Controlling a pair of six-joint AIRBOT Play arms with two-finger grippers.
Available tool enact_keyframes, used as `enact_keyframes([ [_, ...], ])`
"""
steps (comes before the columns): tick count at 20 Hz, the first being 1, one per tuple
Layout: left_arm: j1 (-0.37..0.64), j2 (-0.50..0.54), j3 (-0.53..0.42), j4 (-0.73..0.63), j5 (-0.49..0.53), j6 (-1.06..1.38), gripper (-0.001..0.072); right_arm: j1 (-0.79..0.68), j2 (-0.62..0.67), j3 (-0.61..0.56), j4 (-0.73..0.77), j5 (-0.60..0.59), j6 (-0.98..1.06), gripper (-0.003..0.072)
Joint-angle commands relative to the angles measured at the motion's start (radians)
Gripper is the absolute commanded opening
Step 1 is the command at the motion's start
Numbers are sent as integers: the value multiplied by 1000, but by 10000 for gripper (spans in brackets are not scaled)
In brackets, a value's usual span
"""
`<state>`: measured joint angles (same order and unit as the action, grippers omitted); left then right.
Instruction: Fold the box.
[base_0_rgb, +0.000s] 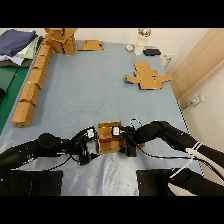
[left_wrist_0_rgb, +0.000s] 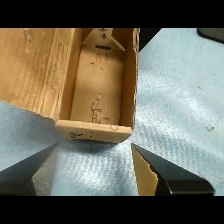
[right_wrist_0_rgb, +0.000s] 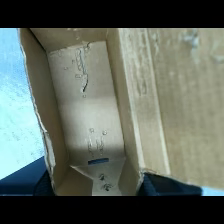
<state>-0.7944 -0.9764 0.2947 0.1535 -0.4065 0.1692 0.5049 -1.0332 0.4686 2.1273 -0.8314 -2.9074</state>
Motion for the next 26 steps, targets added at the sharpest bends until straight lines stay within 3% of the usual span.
enact_keyframes([
  [1, -12, -11, 10, 2, -2, -14, 696, 1, 0, 0, 0, 0, 0, 555],
  [9, -12, -101, 85, 2, 15, -53, 697, 1, 0, 0, 0, 0, 0, 555],
  [16, -17, -109, 93, 11, 16, -54, 696, 1, 0, 0, 0, 0, 0, 555],
  [26, -29, -185, 166, 114, -59, -53, 696, 1, 0, 0, 0, 0, 0, 555],
])
